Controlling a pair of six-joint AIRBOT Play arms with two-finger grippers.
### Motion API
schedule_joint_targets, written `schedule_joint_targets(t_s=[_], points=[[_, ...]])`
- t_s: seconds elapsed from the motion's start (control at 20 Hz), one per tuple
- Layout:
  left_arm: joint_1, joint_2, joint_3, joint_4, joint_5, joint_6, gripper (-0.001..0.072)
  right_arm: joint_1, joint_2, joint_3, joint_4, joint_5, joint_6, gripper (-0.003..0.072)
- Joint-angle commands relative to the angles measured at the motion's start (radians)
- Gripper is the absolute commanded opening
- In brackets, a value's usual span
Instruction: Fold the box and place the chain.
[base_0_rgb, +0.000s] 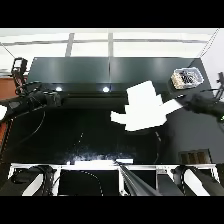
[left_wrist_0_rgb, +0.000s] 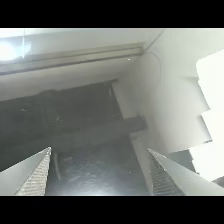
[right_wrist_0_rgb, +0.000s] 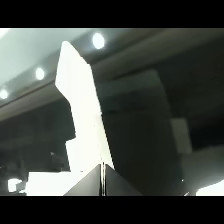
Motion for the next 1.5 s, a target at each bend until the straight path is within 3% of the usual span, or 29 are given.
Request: schedule_joint_targets(t_s=[0.0, 0.15, 0.4, 0.5, 0.85, 1.0, 1.3, 1.4, 1.45], points=[[-0.047, -0.017, 0.000, -0.004, -0.001, 0.001, 0.0705, 0.269, 0.227, -0.197, 0.083, -0.297, -0.014, 0.0011], [-0.135, -0.080, -0.003, -0.020, 0.000, -0.010, 0.0705, 0.476, 0.291, -0.276, 0.090, -0.399, -0.206, 0.0011], [-0.213, -0.279, -0.006, -0.092, -0.058, -0.159, 0.0706, 0.702, 0.291, -0.293, 0.086, -0.546, -0.216, 0.0011], [-0.200, -0.371, -0.006, -0.178, -0.108, -0.136, 0.0707, 0.714, 0.291, -0.293, 0.085, -0.556, -0.208, 0.0011], [-0.139, -0.646, -0.006, -0.644, -0.304, 0.400, 0.0707, 0.714, 0.291, -0.293, 0.086, -0.542, -0.194, 0.0011], [-0.148, -0.722, -0.004, -0.708, -0.359, 0.530, 0.0707, 0.714, 0.291, -0.293, 0.086, -0.519, -0.185, 0.0011], [-0.147, -0.822, 0.059, -0.706, -0.589, 0.772, 0.0701, 0.714, 0.291, -0.293, 0.085, -0.517, -0.174, 0.0012], [-0.146, -0.847, 0.095, -0.639, -0.623, 0.789, 0.0637, 0.714, 0.291, -0.293, 0.085, -0.517, -0.174, 0.0011], [-0.144, -0.854, 0.110, -0.608, -0.630, 0.792, 0.0464, 0.714, 0.291, -0.293, 0.085, -0.517, -0.173, 0.0012]])
